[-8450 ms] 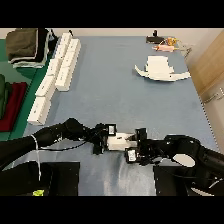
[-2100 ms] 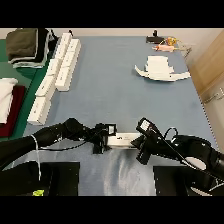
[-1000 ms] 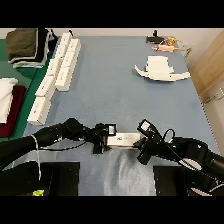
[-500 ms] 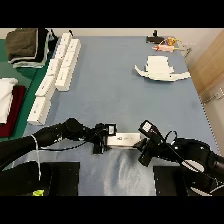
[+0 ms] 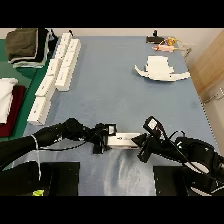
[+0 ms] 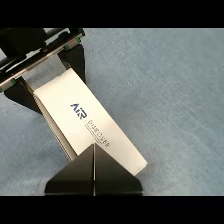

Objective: Fold the box.

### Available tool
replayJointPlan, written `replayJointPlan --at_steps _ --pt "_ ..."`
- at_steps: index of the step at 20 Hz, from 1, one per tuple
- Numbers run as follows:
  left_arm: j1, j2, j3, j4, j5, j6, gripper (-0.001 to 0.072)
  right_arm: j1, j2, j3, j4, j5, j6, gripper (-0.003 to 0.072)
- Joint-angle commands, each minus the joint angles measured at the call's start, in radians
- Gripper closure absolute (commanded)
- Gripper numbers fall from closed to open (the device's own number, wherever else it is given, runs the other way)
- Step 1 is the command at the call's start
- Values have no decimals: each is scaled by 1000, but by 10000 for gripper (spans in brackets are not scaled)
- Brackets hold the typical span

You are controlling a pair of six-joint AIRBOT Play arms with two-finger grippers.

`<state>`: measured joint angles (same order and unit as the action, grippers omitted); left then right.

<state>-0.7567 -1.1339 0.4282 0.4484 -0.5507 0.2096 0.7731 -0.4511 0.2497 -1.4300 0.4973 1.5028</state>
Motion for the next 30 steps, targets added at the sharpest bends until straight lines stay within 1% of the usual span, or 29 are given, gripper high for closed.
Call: replayJointPlan --at_steps 1,3,6,8,9,11,12,15,17,20,23,25,27,28,30 --pt "0 0 1 0 0 0 233 0 2 1 -10 -26 0 679" --pt "0 0 1 0 0 0 233 0 2 1 -10 -50 1 679" --pt "0 0 1 0 0 0 233 -1 -16 1 -5 -52 19 679" --pt "0 0 1 0 0 0 233 -1 -64 14 -6 -48 97 679" --pt "0 0 1 0 0 0 233 -1 -105 37 -7 -35 98 679" --pt "0 0 1 0 0 0 233 -3 -207 114 -45 23 122 679" --pt "0 0 1 0 0 0 233 -16 -261 168 -74 71 163 679" --pt "0 0 1 0 0 0 233 -110 -393 353 -192 244 354 680" --pt "0 0 1 0 0 0 233 -182 -432 438 -242 297 454 679" --pt "0 0 1 0 0 0 233 -299 -479 531 -249 381 531 679" --pt "0 0 1 -4 4 0 233 -356 -491 554 -249 375 531 679" --pt "0 2 3 -4 45 -15 233 -356 -489 553 -249 381 531 679" --pt "5 17 5 -3 131 -101 233 -356 -489 553 -249 381 531 679" --pt "19 37 5 0 169 -148 233 -356 -489 553 -249 381 531 679" --pt "77 92 5 10 208 -234 233 -356 -489 553 -249 381 531 679"
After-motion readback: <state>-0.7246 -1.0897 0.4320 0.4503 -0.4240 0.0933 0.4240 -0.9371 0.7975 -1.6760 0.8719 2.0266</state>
